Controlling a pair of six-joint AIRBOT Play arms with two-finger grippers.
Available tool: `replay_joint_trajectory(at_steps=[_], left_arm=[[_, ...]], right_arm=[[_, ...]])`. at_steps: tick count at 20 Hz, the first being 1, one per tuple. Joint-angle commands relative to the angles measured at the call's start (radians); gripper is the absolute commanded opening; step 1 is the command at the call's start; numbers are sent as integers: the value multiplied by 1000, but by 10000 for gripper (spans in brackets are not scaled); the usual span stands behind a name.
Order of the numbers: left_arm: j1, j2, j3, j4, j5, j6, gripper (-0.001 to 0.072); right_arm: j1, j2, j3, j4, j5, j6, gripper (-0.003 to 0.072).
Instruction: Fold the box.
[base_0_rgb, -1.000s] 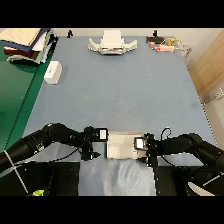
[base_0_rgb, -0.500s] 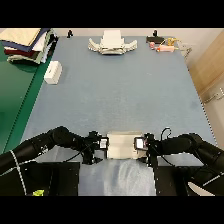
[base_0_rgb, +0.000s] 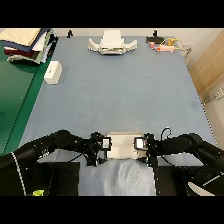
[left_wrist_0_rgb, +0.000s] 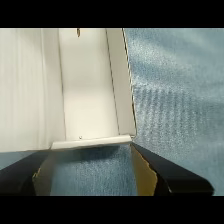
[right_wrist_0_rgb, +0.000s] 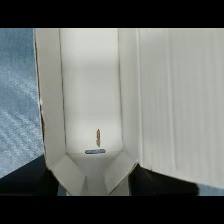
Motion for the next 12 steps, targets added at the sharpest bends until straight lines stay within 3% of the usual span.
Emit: replay_joint_trajectory(at_steps=[1, 12], left_arm=[[-24, -2, 0, -11, 42, -32, 697], [-35, -89, 8, -90, 84, -32, 696]], right_arm=[[1, 0, 1, 0, 0, 0, 511], [1, 0, 1, 0, 0, 0, 511]])
